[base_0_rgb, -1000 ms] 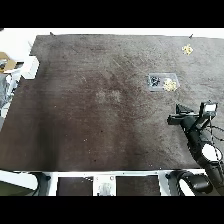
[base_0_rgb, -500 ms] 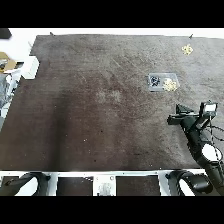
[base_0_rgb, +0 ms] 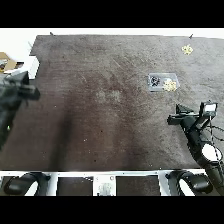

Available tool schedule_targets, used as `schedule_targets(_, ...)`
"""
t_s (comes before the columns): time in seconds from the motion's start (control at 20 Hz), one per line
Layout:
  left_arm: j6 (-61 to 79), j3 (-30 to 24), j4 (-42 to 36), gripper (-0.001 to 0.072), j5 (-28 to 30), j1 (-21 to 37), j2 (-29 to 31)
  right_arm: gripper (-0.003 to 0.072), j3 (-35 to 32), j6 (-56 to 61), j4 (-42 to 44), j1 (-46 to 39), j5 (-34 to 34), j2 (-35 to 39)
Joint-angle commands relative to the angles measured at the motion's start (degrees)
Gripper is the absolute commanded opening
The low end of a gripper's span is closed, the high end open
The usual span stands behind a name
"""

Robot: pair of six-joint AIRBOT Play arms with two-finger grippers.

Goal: Fold the box and place the chain.

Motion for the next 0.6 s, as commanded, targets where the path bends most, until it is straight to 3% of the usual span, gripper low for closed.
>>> schedule_targets(0.0, -0.6, -11.4, 0.0, 0.0003, 1.4, -2.7, 13.4, 0.0006, 0.0, 0.0, 0.0, 0.0, 0.0, 0.0)
schedule_targets(0.15, -2.9, -17.0, 0.0, 0.0004, 1.1, -2.7, 20.4, 0.0006, 0.0, 0.0, 0.0, 0.0, 0.0, 0.0)
schedule_targets(0.55, -2.7, -18.6, 0.0, 0.0009, 1.2, -2.7, 21.0, 0.0006, 0.0, 0.0, 0.0, 0.0, 0.0, 0.0)
